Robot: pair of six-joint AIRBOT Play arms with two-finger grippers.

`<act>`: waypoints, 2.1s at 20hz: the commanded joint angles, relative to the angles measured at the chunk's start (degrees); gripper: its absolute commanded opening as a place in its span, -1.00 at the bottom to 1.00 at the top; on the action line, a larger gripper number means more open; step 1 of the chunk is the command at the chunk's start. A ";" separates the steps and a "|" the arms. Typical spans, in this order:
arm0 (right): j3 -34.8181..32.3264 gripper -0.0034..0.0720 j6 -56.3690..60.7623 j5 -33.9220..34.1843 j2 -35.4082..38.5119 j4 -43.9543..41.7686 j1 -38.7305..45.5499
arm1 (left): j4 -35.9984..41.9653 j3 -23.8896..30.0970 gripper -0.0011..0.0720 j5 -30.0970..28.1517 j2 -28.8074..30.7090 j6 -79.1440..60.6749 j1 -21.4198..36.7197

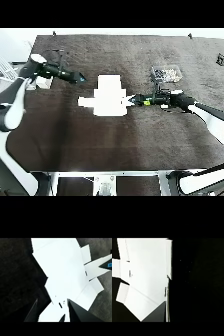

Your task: Fold the box and place the chain.

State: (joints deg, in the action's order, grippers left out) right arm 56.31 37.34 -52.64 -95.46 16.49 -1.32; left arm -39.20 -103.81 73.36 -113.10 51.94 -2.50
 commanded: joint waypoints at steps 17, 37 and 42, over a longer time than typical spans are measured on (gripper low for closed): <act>0.07 -0.90 -1.20 0.57 -0.02 0.02 -0.04 | 7.52 -13.64 0.25 6.25 -17.18 4.02 -4.98; 0.07 -0.90 -2.05 0.57 -0.02 0.04 -0.04 | 15.56 -13.64 -0.18 8.48 -20.83 2.01 -4.98; 0.07 -0.90 -2.03 0.57 -0.02 0.04 -0.04 | 15.67 -13.64 -0.65 8.72 -20.90 0.02 -4.98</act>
State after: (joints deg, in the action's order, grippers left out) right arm 56.31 35.29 -52.05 -95.44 16.56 -1.34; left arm -23.68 -117.40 81.93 -133.97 53.28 -7.46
